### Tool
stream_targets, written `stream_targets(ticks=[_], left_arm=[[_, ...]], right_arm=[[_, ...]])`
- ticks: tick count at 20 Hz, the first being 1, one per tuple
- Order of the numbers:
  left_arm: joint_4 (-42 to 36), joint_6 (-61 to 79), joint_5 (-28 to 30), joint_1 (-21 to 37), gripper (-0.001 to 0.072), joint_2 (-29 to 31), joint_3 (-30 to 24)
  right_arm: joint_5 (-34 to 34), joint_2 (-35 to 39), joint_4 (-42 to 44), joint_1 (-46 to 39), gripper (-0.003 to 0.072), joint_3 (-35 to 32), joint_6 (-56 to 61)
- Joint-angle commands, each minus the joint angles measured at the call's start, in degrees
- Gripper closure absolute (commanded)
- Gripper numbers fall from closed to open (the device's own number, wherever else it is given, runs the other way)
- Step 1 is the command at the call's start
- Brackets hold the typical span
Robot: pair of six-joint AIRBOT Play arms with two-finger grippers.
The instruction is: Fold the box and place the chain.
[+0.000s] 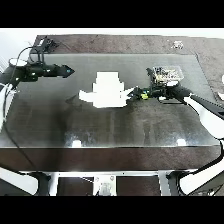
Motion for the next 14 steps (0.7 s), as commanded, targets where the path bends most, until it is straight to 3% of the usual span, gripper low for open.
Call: stream_targets(ticks=[1, 8, 9, 10, 14], left_arm=[[1.6, -2.9, -3.8, -2.8, 0.0077, -7.0, 7.0], [5.9, -12.3, -14.5, -6.4, 0.0078, -20.1, 22.8], [6.5, -13.4, -15.0, -6.8, 0.0078, -21.3, 24.7], [7.1, -14.7, -15.0, -7.1, 0.0125, -22.7, 26.4], [7.4, -14.5, -14.3, -9.0, 0.0127, -24.7, 28.7]], right_arm=[[-0.6, 0.3, 0.9, 0.6, 0.0684, 0.0, -0.5], [-0.7, 1.5, 0.8, 0.6, 0.0684, -0.1, -0.5], [-0.8, 1.5, 0.8, 0.6, 0.0684, -0.2, -0.5], [-0.8, 1.5, 0.8, 0.6, 0.0684, -0.4, -0.7], [-1.3, 1.5, 0.8, 0.6, 0.0684, -0.4, -1.5]])
